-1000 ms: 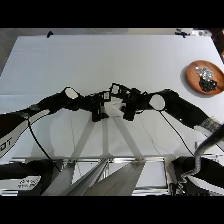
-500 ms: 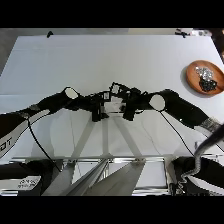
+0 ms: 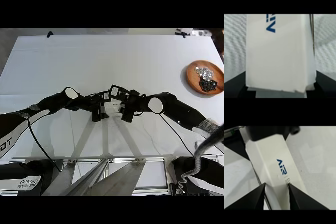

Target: Fold the box and place the chain.

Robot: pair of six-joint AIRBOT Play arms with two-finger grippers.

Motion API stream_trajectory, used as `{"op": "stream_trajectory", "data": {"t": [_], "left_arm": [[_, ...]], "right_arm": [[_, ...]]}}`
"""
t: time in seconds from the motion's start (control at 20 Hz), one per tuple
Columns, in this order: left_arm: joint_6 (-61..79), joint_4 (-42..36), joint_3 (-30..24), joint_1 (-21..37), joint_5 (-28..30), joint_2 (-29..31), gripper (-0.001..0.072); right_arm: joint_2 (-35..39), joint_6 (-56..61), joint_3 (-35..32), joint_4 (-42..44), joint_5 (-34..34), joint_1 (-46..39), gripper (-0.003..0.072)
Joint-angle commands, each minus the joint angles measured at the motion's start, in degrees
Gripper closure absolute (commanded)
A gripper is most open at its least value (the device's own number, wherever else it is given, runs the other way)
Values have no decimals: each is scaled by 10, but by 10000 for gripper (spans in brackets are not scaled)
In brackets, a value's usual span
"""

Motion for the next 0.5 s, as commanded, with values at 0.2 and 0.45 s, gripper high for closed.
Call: {"op": "stream_trajectory", "data": {"t": [0.2, 0.45], "left_arm": [[0, 0, 0, 0, 0, 0, 201], [0, 0, 0, 0, 0, 0, 201]], "right_arm": [[-1, 19, -6, -1, -26, 1, 424], [0, 19, -6, -1, 1, 1, 421]]}}
